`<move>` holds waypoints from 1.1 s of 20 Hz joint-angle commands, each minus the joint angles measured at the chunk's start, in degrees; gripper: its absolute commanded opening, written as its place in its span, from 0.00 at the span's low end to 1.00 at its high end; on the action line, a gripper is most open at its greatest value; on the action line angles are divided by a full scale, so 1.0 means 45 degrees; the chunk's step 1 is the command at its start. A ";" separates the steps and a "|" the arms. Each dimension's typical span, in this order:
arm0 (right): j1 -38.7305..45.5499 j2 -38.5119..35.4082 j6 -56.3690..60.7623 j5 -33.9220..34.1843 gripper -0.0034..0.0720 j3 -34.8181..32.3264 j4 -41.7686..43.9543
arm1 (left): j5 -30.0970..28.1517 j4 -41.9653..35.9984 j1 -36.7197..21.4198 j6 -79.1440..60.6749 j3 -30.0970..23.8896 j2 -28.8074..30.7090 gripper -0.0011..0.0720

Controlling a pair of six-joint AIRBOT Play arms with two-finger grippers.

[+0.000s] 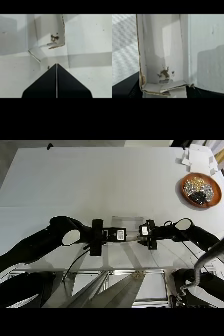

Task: Fold the box and place the chain.

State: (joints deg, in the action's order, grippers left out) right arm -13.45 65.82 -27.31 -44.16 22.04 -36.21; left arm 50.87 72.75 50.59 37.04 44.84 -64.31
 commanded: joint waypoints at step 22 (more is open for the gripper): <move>0.0000 0.0010 0.0005 0.0000 0.47 -0.0005 0.0005 | -0.1005 -0.2351 -0.2215 -0.5377 -0.1137 -0.1200 0.17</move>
